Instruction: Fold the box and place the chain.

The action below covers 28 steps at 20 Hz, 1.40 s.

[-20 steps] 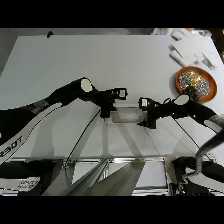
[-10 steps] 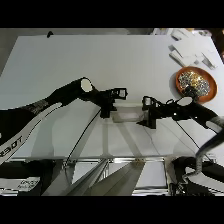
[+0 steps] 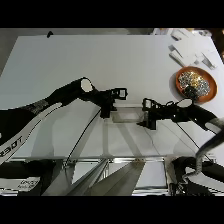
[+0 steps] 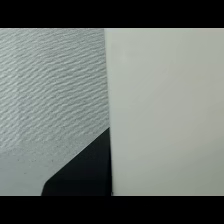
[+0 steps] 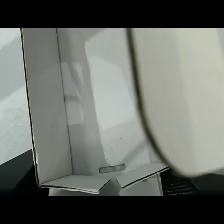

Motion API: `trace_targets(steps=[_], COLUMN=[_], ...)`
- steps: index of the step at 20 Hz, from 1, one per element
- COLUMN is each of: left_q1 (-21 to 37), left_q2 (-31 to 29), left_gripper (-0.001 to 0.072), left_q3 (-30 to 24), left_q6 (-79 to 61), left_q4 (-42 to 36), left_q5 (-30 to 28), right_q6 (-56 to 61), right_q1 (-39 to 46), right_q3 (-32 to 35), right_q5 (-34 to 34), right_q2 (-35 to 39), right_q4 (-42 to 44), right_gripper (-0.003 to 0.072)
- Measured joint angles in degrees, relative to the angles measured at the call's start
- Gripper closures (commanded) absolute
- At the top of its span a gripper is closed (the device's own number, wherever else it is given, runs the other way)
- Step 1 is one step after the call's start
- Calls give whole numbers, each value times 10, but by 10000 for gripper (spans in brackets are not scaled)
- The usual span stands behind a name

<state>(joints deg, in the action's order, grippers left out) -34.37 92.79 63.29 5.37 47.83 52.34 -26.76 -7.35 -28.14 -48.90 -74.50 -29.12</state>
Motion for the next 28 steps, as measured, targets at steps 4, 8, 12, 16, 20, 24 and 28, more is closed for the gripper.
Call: trace_targets(steps=[4,8,12,16,20,24,28], left_q1=[0,0,0,0,0,0,0], left_q2=[0,0,0,0,0,0,0], left_gripper=[699,699,699,699,699,699,699], left_q3=[0,0,0,0,0,0,0], left_q6=[0,0,0,0,0,0,0], left_q4=[0,0,0,0,0,0,0], left_q5=[0,0,0,0,0,0,0], right_q6=[-5,-7,-7,-7,-7,-7,-7], right_q1=[0,0,0,0,0,0,0], right_q3=[0,0,0,0,0,0,0], right_q5=[1,1,1,1,0,0,-1], right_q2=[-4,-5,-5,-5,-5,-5,-5], right_q4=[0,-5,-8,-9,-10,-10,-10], right_gripper=[321,396,387,388,388,388,388])
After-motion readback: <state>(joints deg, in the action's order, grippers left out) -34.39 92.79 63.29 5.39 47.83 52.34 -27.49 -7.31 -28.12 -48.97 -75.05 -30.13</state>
